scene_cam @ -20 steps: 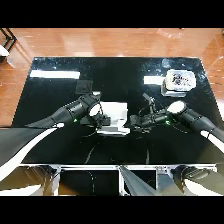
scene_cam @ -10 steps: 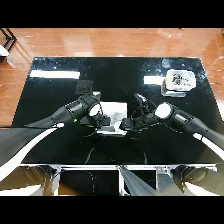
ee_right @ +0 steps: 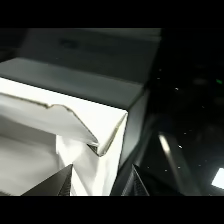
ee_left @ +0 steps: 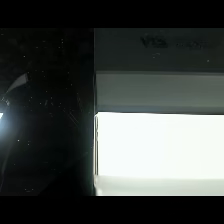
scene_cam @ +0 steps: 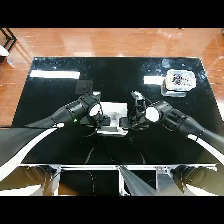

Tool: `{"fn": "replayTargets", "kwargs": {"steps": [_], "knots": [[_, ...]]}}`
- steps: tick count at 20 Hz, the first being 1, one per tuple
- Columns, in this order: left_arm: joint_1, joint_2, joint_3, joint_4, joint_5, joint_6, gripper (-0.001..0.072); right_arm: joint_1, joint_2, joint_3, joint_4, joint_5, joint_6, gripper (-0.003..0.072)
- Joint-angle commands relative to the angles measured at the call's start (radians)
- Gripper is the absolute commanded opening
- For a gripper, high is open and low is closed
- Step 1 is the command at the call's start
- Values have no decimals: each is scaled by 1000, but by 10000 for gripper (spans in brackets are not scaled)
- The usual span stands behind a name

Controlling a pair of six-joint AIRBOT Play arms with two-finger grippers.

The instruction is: Fold the box and place the chain.

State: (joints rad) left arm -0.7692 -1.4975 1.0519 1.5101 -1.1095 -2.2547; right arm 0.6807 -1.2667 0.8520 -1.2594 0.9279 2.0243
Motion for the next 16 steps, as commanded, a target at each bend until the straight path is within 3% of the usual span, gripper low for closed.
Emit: {"fn": "replayTargets", "kwargs": {"steps": [1, 2, 6, 11, 13, 16], "knots": [[-1, -1, 0, 0, 2, 0, 24, 43, -52, 61, -94, 39, 109, 401], [-1, -1, 0, 0, 1, 0, 24, 55, -77, 86, -107, 55, 124, 365], [-1, 0, 0, 0, 1, 0, 24, 97, -163, 168, -159, 155, 181, 336], [-1, -1, 0, 0, 2, 3, 25, 98, -174, 174, -172, 161, 247, 297], [-1, -1, 0, 0, 2, 3, 24, 98, -174, 174, -190, 166, 250, 234], [-1, -1, 0, 0, 2, 3, 24, 98, -179, 174, -193, 169, 251, 230]]}}
